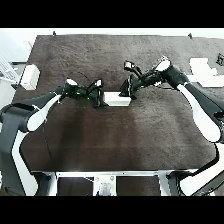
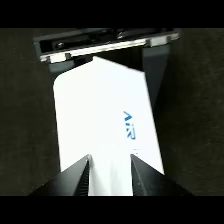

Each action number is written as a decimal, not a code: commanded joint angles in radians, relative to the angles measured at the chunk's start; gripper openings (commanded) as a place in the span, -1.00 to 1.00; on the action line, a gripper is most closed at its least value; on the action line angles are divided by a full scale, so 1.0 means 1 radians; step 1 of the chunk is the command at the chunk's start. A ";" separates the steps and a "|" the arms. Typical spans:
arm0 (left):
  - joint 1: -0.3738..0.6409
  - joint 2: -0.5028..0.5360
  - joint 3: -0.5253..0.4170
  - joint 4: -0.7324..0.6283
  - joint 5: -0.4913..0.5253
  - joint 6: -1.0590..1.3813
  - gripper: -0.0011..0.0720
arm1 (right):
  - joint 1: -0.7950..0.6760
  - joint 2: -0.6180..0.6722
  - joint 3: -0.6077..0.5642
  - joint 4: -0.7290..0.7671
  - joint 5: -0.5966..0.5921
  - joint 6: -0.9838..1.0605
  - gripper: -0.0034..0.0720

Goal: Fold the box and place the chain.

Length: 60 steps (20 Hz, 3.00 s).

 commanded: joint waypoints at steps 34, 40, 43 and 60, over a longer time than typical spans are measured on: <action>0.000 0.000 0.000 0.000 0.000 -0.001 -0.02 | 0.014 0.041 -0.173 0.119 -0.136 -0.092 0.21; 0.000 0.000 0.000 0.000 0.000 -0.001 -0.02 | -0.037 0.041 -0.174 0.309 -0.094 -0.187 0.19; 0.000 0.000 0.000 0.000 0.000 -0.001 -0.02 | -0.057 0.039 -0.183 0.328 -0.083 -0.187 -0.47; 0.000 0.000 0.000 0.000 0.000 -0.001 -0.02 | -0.039 0.095 -0.236 0.385 -0.113 -0.112 -0.89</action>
